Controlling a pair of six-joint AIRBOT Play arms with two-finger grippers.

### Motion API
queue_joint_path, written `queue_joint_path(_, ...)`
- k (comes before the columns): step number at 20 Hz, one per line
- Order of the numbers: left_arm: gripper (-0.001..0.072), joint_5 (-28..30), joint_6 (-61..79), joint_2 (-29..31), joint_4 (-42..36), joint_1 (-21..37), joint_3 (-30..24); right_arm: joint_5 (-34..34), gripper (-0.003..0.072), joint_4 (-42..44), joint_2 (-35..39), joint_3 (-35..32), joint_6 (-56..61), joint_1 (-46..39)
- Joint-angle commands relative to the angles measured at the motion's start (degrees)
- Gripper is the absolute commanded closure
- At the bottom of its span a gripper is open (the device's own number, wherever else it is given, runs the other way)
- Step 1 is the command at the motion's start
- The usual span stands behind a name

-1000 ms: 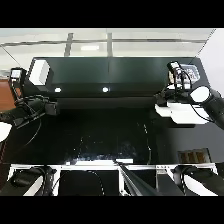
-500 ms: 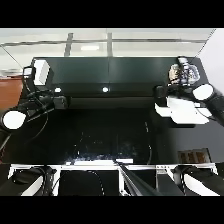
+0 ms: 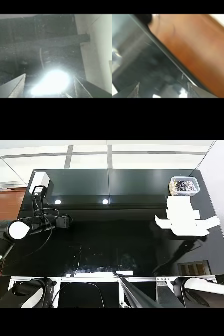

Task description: Fold the box and place the chain.

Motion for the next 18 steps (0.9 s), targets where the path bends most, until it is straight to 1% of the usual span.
queue_joint_path(1, 0.0002, -0.46, 0.0, -0.09, 0.28, 0.0, 0.0, 27.23, -0.0022, 13.97, -11.89, 10.05, -21.33, -8.09)
queue_joint_path(2, 0.0002, -0.5, 0.0, -0.11, 0.28, 0.02, 0.0, 30.53, -0.0022, 14.75, -13.84, 10.69, -25.14, -7.41)
queue_joint_path(4, 0.0002, -0.5, -0.02, -0.11, 0.26, 0.0, 0.0, 29.86, -0.0021, 11.76, -15.74, 10.67, -27.15, -5.31)
queue_joint_path(7, 0.0002, -0.44, -0.02, -0.11, 0.31, 0.02, 0.0, 28.68, -0.0018, 8.96, -16.13, 10.67, -31.56, -1.79)
queue_joint_path(8, 0.0002, -0.44, -0.02, -0.11, 0.31, 0.02, 0.0, 28.7, 0.0138, 9.01, -16.11, 10.67, -31.82, -1.33)
queue_joint_path(9, 0.0002, -0.44, -0.02, -0.11, 0.31, 0.02, 0.0, 29.05, 0.0265, 8.98, -16.09, 10.67, -31.78, -1.2)
queue_joint_path(10, 0.0002, -0.44, -0.02, -0.11, 0.31, 0.02, 0.0, 29.33, 0.0418, 8.98, -15.87, 10.67, -31.78, -1.27)
queue_joint_path(11, 0.0002, -0.46, -0.02, -0.11, 0.31, 0.02, 0.0, 30.12, 0.0514, 9.03, -15.28, 10.67, -31.89, -1.27)
queue_joint_path(12, 0.0002, -0.44, -0.02, -0.11, 0.31, 0.02, 0.0, 30.97, 0.0648, 9.14, -14.47, 10.67, -32.63, -1.25)
queue_joint_path(13, 0.0002, -0.5, -0.02, -0.11, 0.31, 0.02, 0.0, 32.15, 0.0674, 9.68, -13.35, 10.67, -32.92, -1.22)
queue_joint_path(15, 0.0002, -0.35, -0.02, -0.11, 0.31, 0.02, 0.0, 33.29, 0.0675, 12.79, -10.27, 10.14, -32.76, -1.25)
queue_joint_path(17, 0.0002, -0.52, -0.02, -0.11, -1.03, 0.02, 0.0, 32.5, 0.0675, 20.7, -5.75, 7.19, -32.92, -0.96)
queue_joint_path(18, 0.0003, -0.59, 0.0, -0.17, -1.99, 0.0, -0.04, 31.56, 0.0675, 24.22, -3.26, 4.68, -33.24, -0.28)
